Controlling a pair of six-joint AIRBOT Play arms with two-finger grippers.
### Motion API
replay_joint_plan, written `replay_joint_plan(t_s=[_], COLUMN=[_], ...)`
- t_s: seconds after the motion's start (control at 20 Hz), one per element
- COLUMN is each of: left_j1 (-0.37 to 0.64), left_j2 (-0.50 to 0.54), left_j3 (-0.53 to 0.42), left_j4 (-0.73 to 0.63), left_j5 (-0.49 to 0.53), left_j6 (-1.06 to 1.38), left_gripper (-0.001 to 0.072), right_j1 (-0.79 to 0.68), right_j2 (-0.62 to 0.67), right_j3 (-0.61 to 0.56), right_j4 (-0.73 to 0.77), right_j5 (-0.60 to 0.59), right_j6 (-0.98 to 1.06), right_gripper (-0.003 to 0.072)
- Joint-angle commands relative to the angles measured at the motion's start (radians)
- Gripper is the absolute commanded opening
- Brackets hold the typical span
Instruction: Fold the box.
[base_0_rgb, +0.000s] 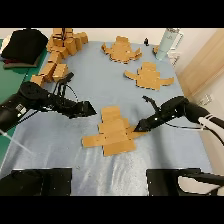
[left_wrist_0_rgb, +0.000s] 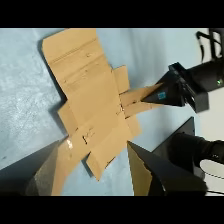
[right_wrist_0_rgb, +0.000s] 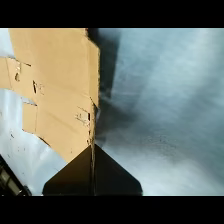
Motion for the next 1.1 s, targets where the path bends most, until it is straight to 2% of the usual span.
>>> replay_joint_plan(t_s=[0.0,0.2,0.45,0.65,0.7,0.75,0.8,0.9,1.0,1.05], left_j1=[0.011,0.011,0.017,0.018,0.018,0.018,0.018,0.018,0.018,0.018], left_j2=[-0.119,-0.24,-0.362,-0.421,-0.429,-0.437,-0.445,-0.469,-0.502,-0.516], left_j3=[0.014,0.039,0.093,0.113,0.113,0.113,0.114,0.125,0.138,0.141], left_j4=[-0.015,-0.115,-0.119,-0.22,-0.265,-0.312,-0.354,-0.402,-0.404,-0.404], left_j5=[-0.025,0.007,0.005,-0.11,-0.148,-0.169,-0.17,-0.173,-0.229,-0.257], left_j6=[0.053,0.183,0.246,0.414,0.481,0.551,0.604,0.651,0.666,0.672], left_gripper=[0.0647,0.0647,0.0647,0.0646,0.0628,0.0458,0.0408,0.0407,0.0406,0.0291], right_j1=[0.093,0.189,0.205,0.205,0.204,0.205,0.204,0.205,0.204,0.204], right_j2=[0.126,0.286,0.343,0.343,0.343,0.343,0.343,0.343,0.343,0.343], right_j3=[-0.1,-0.171,-0.177,-0.177,-0.177,-0.177,-0.177,-0.177,-0.177,-0.177], right_j4=[0.016,0.012,0.007,0.005,0.003,0.0,0.0,0.0,0.0,0.0], right_j5=[0.144,0.254,0.257,0.257,0.258,0.258,0.258,0.257,0.257,0.257], right_j6=[-0.056,-0.023,0.006,0.008,0.008,0.008,0.009,0.013,0.013,0.013], right_gripper=[0.0004,0.0004,0.0004,0.0004,0.0004,0.0004,0.0004,0.0004,0.0004,0.0004])
